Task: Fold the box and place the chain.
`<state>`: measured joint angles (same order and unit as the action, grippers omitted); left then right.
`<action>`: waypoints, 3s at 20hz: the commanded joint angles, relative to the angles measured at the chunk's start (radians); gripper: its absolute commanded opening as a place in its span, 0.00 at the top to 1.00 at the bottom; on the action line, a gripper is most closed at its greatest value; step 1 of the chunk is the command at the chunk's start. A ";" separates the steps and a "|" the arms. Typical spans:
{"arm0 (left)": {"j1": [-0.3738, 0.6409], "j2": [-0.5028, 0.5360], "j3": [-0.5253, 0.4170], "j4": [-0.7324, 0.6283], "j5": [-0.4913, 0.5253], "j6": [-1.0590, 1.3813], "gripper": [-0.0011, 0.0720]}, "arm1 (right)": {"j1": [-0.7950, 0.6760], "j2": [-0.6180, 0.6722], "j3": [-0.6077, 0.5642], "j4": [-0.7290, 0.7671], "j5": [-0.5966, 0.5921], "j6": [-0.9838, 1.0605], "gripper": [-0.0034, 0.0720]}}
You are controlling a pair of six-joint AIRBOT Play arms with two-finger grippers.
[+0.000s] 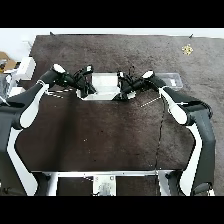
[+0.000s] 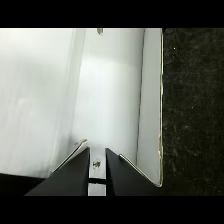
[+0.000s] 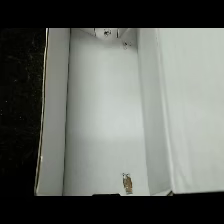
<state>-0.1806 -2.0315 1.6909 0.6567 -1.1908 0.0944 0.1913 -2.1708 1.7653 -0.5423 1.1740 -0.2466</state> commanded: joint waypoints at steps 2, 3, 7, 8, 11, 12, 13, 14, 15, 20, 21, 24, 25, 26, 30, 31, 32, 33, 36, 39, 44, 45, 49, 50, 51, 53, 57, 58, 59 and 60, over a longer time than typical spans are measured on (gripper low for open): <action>0.000 -0.013 0.000 -0.065 -0.006 0.019 0.72 | 0.001 -0.001 0.001 0.000 0.000 0.000 0.53; 0.000 -0.013 0.000 -0.064 -0.008 0.019 0.70 | 0.001 -0.001 0.001 0.000 0.000 0.000 0.53; 0.000 -0.013 0.000 -0.058 -0.026 0.019 0.41 | 0.001 -0.001 0.001 0.000 0.000 0.000 0.53; 0.000 -0.013 0.000 -0.059 -0.023 0.010 0.05 | 0.001 -0.001 0.001 0.000 0.000 0.000 0.53; 0.000 -0.013 0.000 -0.058 -0.014 -0.018 0.01 | 0.001 -0.001 0.001 0.000 0.000 0.000 0.53; 0.000 -0.013 0.000 -0.058 -0.013 -0.018 0.01 | 0.001 -0.001 0.001 0.000 0.000 0.000 0.53; 0.000 -0.013 0.000 -0.058 -0.013 -0.019 0.01 | 0.001 -0.001 0.001 0.000 0.000 0.000 0.53; 0.000 -0.013 0.000 -0.058 -0.013 -0.024 0.04 | 0.001 -0.001 0.001 0.000 0.000 0.000 0.53; 0.002 -0.013 0.000 -0.056 -0.013 -0.042 0.22 | 0.001 -0.001 0.001 0.000 0.000 0.000 0.53; 0.030 -0.005 0.016 -0.051 -0.059 -0.175 0.79 | 0.001 -0.001 0.001 0.000 0.000 0.000 0.53; 0.045 -0.005 0.027 -0.047 -0.093 -0.203 0.86 | 0.001 -0.001 0.001 0.000 0.000 0.000 0.53; 0.097 -0.005 0.090 -0.045 -0.241 -0.286 0.97 | 0.001 -0.001 0.001 0.000 0.000 0.000 0.53; 0.112 -0.004 0.128 -0.047 -0.301 -0.333 0.97 | 0.001 -0.001 0.001 0.000 0.000 0.000 0.53; 0.126 -0.004 0.169 -0.047 -0.335 -0.415 0.97 | 0.001 -0.001 0.001 0.000 0.000 0.000 0.53; 0.187 -0.003 0.359 -0.024 -0.354 -0.877 0.97 | 0.001 -0.001 0.001 0.000 0.000 0.000 0.53; 0.206 -0.003 0.382 -0.026 -0.342 -0.988 0.97 | 0.001 -0.001 0.001 0.000 0.000 0.000 0.53; 0.222 0.003 0.374 -0.024 -0.327 -1.063 0.97 | 0.001 -0.001 0.001 0.000 0.000 0.000 0.53; 0.239 0.011 0.349 -0.018 -0.316 -1.123 0.97 | 0.001 -0.001 0.001 0.000 0.000 0.000 0.53; 0.282 0.011 0.264 0.017 -0.259 -1.219 0.98 | 0.001 -0.001 0.001 0.000 0.000 0.000 0.53; 0.307 0.011 0.202 0.028 -0.231 -1.244 0.98 | 0.001 -0.001 0.001 0.000 0.000 0.000 0.53; 0.309 0.011 0.064 0.092 -0.237 -1.272 0.98 | 0.001 -0.001 0.001 0.000 0.000 0.000 0.53; 0.309 0.011 0.035 0.084 -0.237 -1.264 0.98 | 0.001 -0.001 0.001 0.000 0.000 0.000 0.53; 0.309 0.012 -0.063 0.020 -0.209 -1.218 0.98 | 0.001 -0.001 0.001 0.000 0.000 0.000 0.53; 0.309 0.012 -0.088 0.011 -0.197 -1.217 0.98 | 0.001 -0.001 0.001 0.000 0.000 0.000 0.53; 0.304 0.012 -0.115 0.010 -0.193 -1.207 0.98 | 0.001 -0.001 0.001 0.000 0.000 0.000 0.53; 0.298 0.012 -0.171 -0.061 -0.178 -1.178 0.98 | 0.001 -0.001 0.001 0.000 0.000 0.000 0.53; 0.278 0.011 -0.184 -0.161 -0.160 -1.136 0.98 | 0.001 -0.001 0.001 0.000 0.000 0.000 0.53; 0.270 0.011 -0.183 -0.159 -0.161 -1.137 0.98 | 0.001 -0.001 0.001 0.000 0.000 0.000 0.53; 0.267 0.011 -0.183 -0.160 -0.160 -1.138 0.98 | 0.001 -0.001 0.001 0.000 0.000 0.001 0.53; 0.261 0.011 -0.183 -0.154 -0.159 -1.141 0.98 | 0.001 -0.001 0.001 0.000 0.000 0.000 0.53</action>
<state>0.0937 -2.0205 1.5158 0.5232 -1.3575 -1.0554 0.1913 -2.1708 1.7653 -0.5423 1.1740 -0.2466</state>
